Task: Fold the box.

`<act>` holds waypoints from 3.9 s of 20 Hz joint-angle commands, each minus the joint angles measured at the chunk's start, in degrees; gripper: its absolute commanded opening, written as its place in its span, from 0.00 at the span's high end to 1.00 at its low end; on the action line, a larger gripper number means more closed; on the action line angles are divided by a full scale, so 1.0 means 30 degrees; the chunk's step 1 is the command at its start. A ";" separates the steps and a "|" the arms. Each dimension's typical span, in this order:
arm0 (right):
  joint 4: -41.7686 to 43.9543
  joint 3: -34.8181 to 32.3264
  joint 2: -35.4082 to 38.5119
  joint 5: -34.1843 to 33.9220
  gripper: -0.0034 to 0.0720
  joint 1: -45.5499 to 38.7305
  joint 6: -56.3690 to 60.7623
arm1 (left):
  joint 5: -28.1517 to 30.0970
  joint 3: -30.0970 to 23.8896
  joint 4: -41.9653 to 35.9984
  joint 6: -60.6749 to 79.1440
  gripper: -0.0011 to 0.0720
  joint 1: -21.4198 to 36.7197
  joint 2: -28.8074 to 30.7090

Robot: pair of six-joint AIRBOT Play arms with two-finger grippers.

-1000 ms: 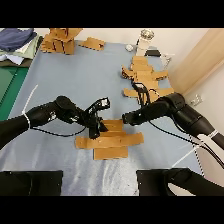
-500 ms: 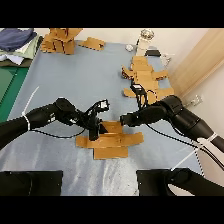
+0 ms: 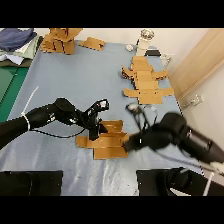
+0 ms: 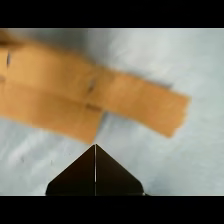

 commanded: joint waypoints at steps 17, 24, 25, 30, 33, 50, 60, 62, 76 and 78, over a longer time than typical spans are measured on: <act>-1.2407 -0.4524 -0.1807 0.6856 0.29 0.9952 0.1909 | -0.0044 -0.0007 0.0015 0.0000 0.97 0.0000 -0.0007; -1.3420 -0.4466 -0.1785 0.6841 0.29 0.9945 0.3847 | -0.0051 -0.0007 0.0015 0.0000 0.97 0.0000 -0.0007; -1.3406 -0.4459 -0.1770 0.6630 0.29 0.9952 0.3847 | -0.0051 -0.0007 0.0015 0.0000 0.97 0.0000 -0.0007; -1.3129 -0.4058 -0.1763 0.5756 0.29 0.9945 0.3854 | -0.0051 -0.0007 0.0015 0.0000 0.97 0.0000 -0.0007; -1.3325 -0.4007 -0.1617 0.5508 0.01 0.9522 0.2907 | -0.0051 -0.0007 0.0015 0.0000 0.97 0.0000 -0.0007; -0.8386 -0.7861 0.3752 1.4586 0.01 0.0947 -0.9806 | -0.0051 -0.0007 0.0015 0.0000 0.97 -0.0022 -0.0007; 1.2735 -0.4167 -0.0583 0.6645 0.01 -0.9500 -3.5423 | -0.0044 -0.0007 0.0015 0.0000 0.97 -0.0022 -0.0007; 1.2604 -0.3009 -0.2674 0.4801 0.01 -1.0091 -3.5532 | -0.0044 -0.0007 0.0015 0.0000 0.97 -0.0022 -0.0007; 1.1453 -0.1763 -0.5428 0.4495 0.02 -1.0069 -3.5467 | -0.0044 -0.0007 0.0015 0.0000 0.97 -0.0022 -0.0007; 1.1395 -0.1770 -0.5931 0.4932 0.02 -0.9908 -3.5467 | -0.0044 -0.0007 0.0015 0.0000 0.97 -0.0022 -0.0007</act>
